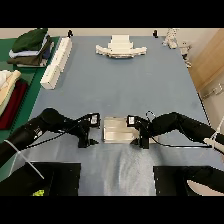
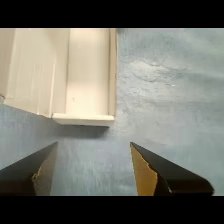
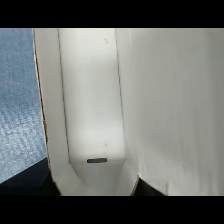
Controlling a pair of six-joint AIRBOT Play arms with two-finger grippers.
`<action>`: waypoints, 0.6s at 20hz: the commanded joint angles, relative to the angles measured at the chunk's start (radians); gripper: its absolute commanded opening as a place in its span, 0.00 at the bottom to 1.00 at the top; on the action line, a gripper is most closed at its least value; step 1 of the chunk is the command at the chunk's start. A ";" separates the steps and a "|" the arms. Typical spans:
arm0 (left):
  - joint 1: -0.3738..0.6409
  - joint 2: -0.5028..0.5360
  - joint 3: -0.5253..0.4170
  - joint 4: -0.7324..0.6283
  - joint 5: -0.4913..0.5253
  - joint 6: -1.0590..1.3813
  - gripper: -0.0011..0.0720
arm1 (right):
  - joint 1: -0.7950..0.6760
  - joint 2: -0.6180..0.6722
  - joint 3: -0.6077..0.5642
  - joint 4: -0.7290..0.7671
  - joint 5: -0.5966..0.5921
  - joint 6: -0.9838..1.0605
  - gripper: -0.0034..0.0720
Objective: Fold the box.
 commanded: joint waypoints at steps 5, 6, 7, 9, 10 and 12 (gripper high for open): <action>-0.007 -0.123 -0.025 -0.178 0.093 0.210 0.98 | 0.000 0.000 0.001 0.000 0.000 0.000 0.71; -0.021 -0.130 -0.025 -0.199 0.095 0.237 0.98 | 0.000 0.000 0.001 0.000 0.000 0.000 0.71; -0.032 -0.138 -0.025 -0.222 0.095 0.257 0.98 | 0.000 0.000 0.001 0.000 0.000 0.000 0.71; -0.053 -0.159 -0.025 -0.259 0.127 0.265 0.98 | 0.000 0.000 0.001 0.000 0.000 0.000 0.71; -0.060 -0.168 -0.025 -0.260 0.137 0.265 0.98 | 0.000 0.000 0.001 0.000 0.000 0.000 0.71; -0.075 -0.182 -0.025 -0.259 0.140 0.265 0.98 | 0.000 0.000 0.001 0.000 0.000 0.000 0.71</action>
